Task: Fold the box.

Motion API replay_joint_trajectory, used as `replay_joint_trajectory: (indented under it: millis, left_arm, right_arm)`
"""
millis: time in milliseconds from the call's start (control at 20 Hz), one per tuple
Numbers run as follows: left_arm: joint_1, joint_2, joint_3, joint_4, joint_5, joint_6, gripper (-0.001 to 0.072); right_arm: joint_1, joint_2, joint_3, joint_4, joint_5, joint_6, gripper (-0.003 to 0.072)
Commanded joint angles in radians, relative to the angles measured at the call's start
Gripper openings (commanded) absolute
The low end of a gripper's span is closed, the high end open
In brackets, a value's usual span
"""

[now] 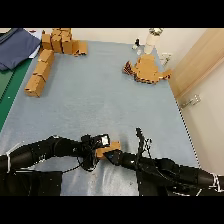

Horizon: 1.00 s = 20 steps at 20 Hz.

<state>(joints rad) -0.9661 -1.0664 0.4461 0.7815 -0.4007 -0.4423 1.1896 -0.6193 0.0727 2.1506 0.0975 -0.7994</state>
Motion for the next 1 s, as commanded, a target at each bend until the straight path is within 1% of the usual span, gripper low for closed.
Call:
replay_joint_trajectory:
  millis: [0,250,400,500,600,700,800,900,950]
  left_arm:
    - [0.001,0.001,0.0,0.0,0.0,0.0,0.0531]
    - [0.001,0.001,0.0,0.0,0.0,0.0,0.0532]
    - [0.001,0.0,0.0,0.0,0.0,0.0,0.0532]
    - [0.001,0.001,0.0,0.0,0.0,0.0,0.0532]
    - [0.001,0.0,0.0,0.0,0.0,0.0,0.0532]
    - [0.001,0.001,0.0,0.0,0.0,0.0,0.0532]
    - [0.001,0.001,0.0,0.0,0.0,0.0,0.0532]
    - [0.001,0.001,0.0,0.0,0.0,0.0,0.0532]
    - [0.001,0.001,0.0,0.0,0.0,0.0,0.0532]
  right_arm:
    - [0.001,-0.019,-0.002,-0.015,-0.033,0.006,0.0004]
    - [0.001,-0.061,-0.002,-0.035,-0.029,0.005,0.0004]
    - [0.001,-0.059,-0.001,-0.053,-0.008,0.005,0.0004]
    - [0.001,-0.038,0.012,-0.109,0.005,0.005,0.0004]
    - [0.001,0.023,0.056,-0.144,-0.04,0.002,0.0003]
    - [-0.011,0.081,0.106,-0.23,-0.196,-0.005,0.0004]
    - [-0.056,0.111,0.157,-0.323,-0.422,-0.004,0.0004]
    - [-0.096,0.116,0.213,-0.477,-0.636,0.027,0.0004]
    - [-0.111,0.116,0.248,-0.591,-0.755,0.07,0.0003]
